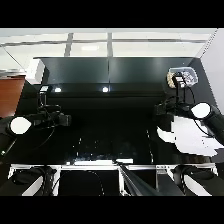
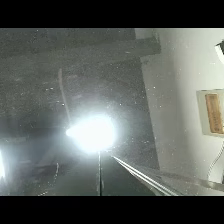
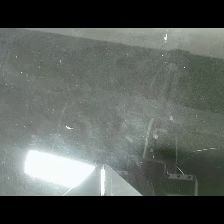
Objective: Fold the box and place the chain.
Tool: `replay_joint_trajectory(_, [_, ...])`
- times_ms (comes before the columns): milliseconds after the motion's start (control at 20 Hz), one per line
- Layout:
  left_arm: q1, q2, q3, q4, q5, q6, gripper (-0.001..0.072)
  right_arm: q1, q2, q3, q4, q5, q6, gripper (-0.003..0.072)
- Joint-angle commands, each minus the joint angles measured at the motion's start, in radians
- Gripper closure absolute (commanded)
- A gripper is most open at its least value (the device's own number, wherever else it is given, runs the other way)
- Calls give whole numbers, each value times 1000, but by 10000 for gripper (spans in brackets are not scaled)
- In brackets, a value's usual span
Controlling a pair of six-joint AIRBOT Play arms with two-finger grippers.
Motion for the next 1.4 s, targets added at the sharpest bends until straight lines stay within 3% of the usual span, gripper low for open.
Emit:
replay_joint_trajectory(0, [1, 1, -1, 0, 0, 0, 680, 1, 0, 0, 0, 0, 0, 666])
replay_joint_trajectory(950, [1, 1, -1, 0, 1, 0, 680, 1, 0, 0, 24, -19, 1, 665])
replay_joint_trajectory(1150, [1, 1, -1, -7, 19, 0, 681, 3, 0, 0, 233, -10, 2, 665])
replay_joint_trajectory(1200, [1, 1, -1, -7, 26, 0, 680, 3, 0, 0, 246, -37, 3, 637])
replay_joint_trajectory(1300, [0, -1, -1, -8, 36, 0, 680, -2, 0, 1, 247, -47, 0, -21])
replay_joint_trajectory(1350, [0, -3, -1, -12, 59, 0, 680, -11, 0, 10, 241, -27, -3, -21])
